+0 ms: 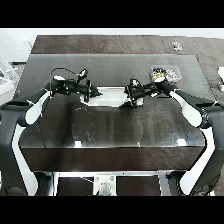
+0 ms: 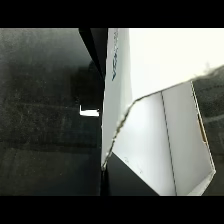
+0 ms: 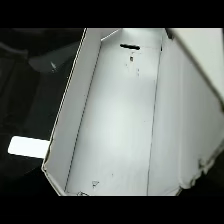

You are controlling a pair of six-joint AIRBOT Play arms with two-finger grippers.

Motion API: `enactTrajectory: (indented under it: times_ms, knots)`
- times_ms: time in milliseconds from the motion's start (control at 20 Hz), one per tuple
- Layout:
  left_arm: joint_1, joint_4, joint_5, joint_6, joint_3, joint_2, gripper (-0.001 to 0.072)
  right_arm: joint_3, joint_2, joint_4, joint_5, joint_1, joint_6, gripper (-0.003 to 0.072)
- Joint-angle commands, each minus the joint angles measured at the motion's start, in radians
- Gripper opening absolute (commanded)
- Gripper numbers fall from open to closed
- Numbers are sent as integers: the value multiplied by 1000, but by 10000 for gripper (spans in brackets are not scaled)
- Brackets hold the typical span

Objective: Fold the box and place the chain.

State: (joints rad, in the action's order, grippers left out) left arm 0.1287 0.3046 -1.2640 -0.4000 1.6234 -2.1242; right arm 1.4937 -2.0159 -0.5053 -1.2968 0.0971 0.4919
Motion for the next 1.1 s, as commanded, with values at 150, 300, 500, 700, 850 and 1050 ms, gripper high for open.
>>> enactTrajectory:
  times_ms: [150,300,500,700,850,1050]
  knots:
    - [0,0,0,0,0,-1,22,14,0,-39,25,8,-3,655]
    - [0,0,0,0,0,-1,22,14,0,-39,25,8,-3,650]
    - [0,0,0,0,0,-1,22,14,0,-39,25,8,-3,585]
    - [0,0,0,0,0,-1,22,14,0,-39,24,8,-3,581]
    - [0,0,0,0,0,-1,22,13,0,-38,23,7,-3,581]
    - [0,0,0,0,0,-1,22,13,0,-38,21,7,-3,581]
